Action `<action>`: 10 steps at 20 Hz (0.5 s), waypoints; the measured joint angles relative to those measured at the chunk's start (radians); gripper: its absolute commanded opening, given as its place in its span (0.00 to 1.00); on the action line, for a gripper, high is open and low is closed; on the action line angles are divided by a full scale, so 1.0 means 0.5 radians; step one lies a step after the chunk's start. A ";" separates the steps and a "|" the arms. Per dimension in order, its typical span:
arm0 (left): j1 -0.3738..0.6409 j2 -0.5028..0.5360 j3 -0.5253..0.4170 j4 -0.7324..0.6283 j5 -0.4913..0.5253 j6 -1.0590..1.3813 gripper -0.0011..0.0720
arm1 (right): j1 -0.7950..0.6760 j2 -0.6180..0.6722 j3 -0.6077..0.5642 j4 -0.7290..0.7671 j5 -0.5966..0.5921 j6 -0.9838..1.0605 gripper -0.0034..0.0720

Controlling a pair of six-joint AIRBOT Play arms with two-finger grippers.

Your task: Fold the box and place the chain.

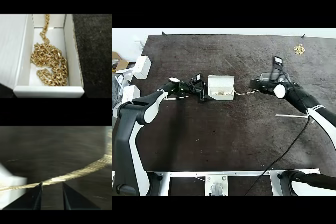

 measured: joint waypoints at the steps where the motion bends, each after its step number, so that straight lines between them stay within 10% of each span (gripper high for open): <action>1: 0.000 0.000 0.000 0.000 -0.001 0.000 0.17 | -0.079 -0.029 -0.028 0.014 -0.012 0.019 0.44; 10: 0.000 0.000 0.000 -0.001 -0.001 0.000 0.17 | -0.247 -0.373 0.049 0.332 -0.303 0.072 0.44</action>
